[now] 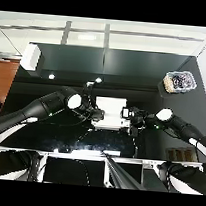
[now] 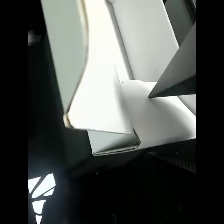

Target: Fold the box and place the chain.

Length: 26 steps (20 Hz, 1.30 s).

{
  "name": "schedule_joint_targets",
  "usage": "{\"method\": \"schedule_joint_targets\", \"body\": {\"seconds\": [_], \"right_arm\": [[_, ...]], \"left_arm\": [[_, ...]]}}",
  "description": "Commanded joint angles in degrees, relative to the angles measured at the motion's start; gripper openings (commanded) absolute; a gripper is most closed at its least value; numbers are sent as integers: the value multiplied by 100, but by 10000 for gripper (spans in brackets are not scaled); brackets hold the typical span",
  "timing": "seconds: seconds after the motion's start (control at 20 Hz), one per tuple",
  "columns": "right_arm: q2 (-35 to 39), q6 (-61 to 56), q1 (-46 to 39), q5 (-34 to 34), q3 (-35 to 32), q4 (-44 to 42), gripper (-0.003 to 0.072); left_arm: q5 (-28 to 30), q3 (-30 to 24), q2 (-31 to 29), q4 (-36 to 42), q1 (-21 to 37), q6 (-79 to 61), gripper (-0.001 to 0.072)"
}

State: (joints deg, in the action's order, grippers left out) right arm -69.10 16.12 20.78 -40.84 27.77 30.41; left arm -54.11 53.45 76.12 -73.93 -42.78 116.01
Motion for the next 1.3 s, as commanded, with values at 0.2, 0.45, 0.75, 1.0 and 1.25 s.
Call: {"method": "schedule_joint_targets", "body": {"seconds": [0.2,0.45,0.75,1.0,1.25], "right_arm": [[-2,0,4,-2,0,7,227],[-2,0,4,0,0,7,228],[-2,0,4,0,0,7,228],[-2,0,4,0,0,7,228],[-2,0,4,0,0,7,228]], "left_arm": [[-103,138,144,-192,-9,149,398],[-774,697,643,-562,-96,310,398],[-743,737,728,-1224,-452,1377,398],[-811,767,898,-1215,-586,1650,398],[-920,1051,1069,-1261,-710,1711,398]]}}
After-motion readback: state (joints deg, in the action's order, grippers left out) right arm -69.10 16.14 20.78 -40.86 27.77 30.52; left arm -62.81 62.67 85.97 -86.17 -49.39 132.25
